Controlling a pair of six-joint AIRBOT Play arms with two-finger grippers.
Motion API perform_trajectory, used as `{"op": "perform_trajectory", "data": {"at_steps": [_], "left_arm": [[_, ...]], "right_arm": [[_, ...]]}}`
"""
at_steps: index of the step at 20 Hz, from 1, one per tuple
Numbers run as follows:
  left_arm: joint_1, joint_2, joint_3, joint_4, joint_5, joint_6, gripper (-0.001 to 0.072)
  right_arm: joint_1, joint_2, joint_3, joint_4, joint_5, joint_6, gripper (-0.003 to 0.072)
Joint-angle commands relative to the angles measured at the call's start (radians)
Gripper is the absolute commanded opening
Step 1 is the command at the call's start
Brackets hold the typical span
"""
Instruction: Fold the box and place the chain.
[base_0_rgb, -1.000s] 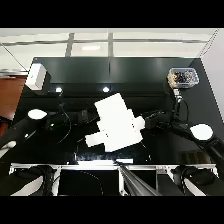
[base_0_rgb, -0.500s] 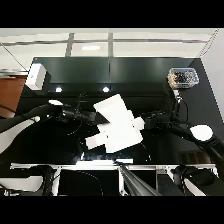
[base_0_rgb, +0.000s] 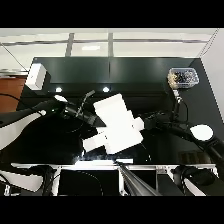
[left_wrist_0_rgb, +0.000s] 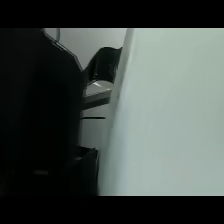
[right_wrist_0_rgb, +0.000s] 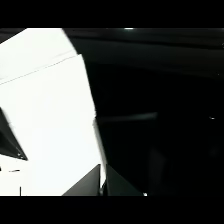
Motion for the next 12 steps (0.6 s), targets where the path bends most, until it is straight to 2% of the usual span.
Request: {"op": "perform_trajectory", "data": {"at_steps": [1,4,7,9,10,11,12], "left_arm": [[0.001,-0.005,0.024,0.023,-0.040,0.029,0.0024],[0.001,0.007,0.056,0.104,-0.083,0.028,0.0020],[-0.009,0.076,0.072,0.180,-0.070,0.032,0.0018],[-0.040,0.166,0.070,0.306,0.012,0.071,0.0017],[-0.068,0.217,0.069,0.414,0.098,0.072,0.0017],[-0.092,0.264,0.064,0.459,0.169,0.079,0.0017],[-0.112,0.311,0.049,0.425,0.235,0.138,0.0018]], "right_arm": [[-0.021,0.003,0.032,-0.064,0.102,0.000,0.0595],[-0.182,0.006,0.215,-0.307,0.306,0.049,0.0595],[-0.334,0.006,0.403,-0.568,0.523,0.036,0.0595],[-0.360,0.006,0.438,-0.706,0.614,-0.034,0.0595],[-0.356,0.004,0.431,-0.721,0.632,-0.065,0.0594],[-0.346,0.003,0.414,-0.712,0.612,-0.070,0.0594],[-0.328,0.000,0.391,-0.690,0.592,-0.070,0.0595]]}}
